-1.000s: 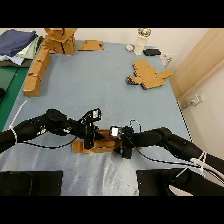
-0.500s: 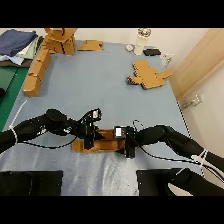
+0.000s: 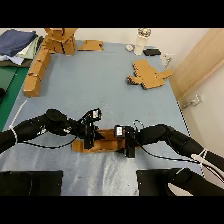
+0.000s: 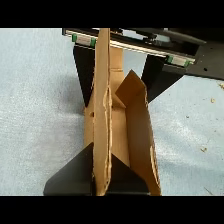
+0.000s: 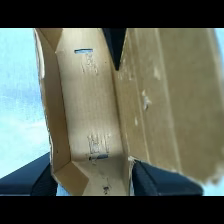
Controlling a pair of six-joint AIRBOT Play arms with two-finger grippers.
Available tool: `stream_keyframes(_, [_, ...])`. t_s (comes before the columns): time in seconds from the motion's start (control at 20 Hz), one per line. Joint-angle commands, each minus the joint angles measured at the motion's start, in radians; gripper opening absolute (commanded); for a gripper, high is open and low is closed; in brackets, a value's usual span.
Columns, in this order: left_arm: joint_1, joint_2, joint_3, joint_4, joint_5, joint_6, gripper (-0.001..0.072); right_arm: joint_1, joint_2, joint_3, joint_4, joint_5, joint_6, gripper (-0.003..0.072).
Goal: Fold the box.
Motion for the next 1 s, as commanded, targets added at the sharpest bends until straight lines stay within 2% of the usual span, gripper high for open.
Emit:
stream_keyframes(0.0, [0.001,0.0,0.001,0.0,0.0,0.0,0.0014,0.0,-0.018,0.0,0.011,0.014,-0.001,0.0588])
stream_keyframes(0.95, [0.001,0.0,0.001,0.0,0.0,0.0,0.0014,0.027,-0.047,0.0,0.011,0.019,-0.001,0.0585])
